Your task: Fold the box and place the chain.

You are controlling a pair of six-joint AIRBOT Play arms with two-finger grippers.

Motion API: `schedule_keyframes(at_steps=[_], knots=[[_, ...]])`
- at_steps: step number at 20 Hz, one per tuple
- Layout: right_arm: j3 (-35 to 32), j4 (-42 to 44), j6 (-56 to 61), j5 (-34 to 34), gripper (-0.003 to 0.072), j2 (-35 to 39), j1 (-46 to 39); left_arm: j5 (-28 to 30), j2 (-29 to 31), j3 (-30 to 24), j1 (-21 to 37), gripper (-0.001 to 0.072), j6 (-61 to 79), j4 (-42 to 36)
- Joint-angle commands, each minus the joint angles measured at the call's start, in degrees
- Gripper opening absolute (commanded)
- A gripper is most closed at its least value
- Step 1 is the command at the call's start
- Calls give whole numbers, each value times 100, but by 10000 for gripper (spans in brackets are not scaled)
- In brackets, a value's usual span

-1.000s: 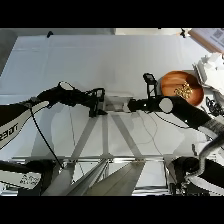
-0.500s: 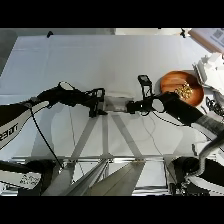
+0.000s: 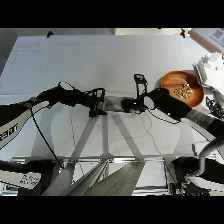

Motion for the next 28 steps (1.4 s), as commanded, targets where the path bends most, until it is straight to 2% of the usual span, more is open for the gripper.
schedule_keyframes(at_steps=[1,3,4,7,12,13,14,18,19,20,24,26,28], knots=[[168,-96,164,28,535,-87,111,-11,4,0,7,387,2,0],[166,-236,166,170,514,-107,111,-11,4,2,4,387,2,0],[166,-297,168,260,471,-127,111,-11,4,0,4,387,2,0],[168,-437,697,470,468,-236,111,-11,4,2,4,387,2,0],[168,-544,1209,431,463,-341,136,-11,4,0,4,387,2,0],[168,-704,1211,452,429,-350,168,-11,4,0,4,387,2,0],[168,-892,1220,490,360,-354,221,-11,4,0,7,387,2,0],[168,-1462,1921,647,343,-354,374,-11,4,2,7,387,2,0],[168,-1467,1934,649,268,-354,374,-11,4,0,4,387,2,0],[168,-1467,1937,647,239,-354,374,-11,4,0,4,387,2,0],[168,-1467,1939,579,232,-354,374,-11,4,2,4,387,2,0],[168,-1464,1939,538,22,-354,374,-11,4,2,4,387,2,0],[168,-1451,1939,431,13,-369,374,-13,4,0,4,387,2,2]])
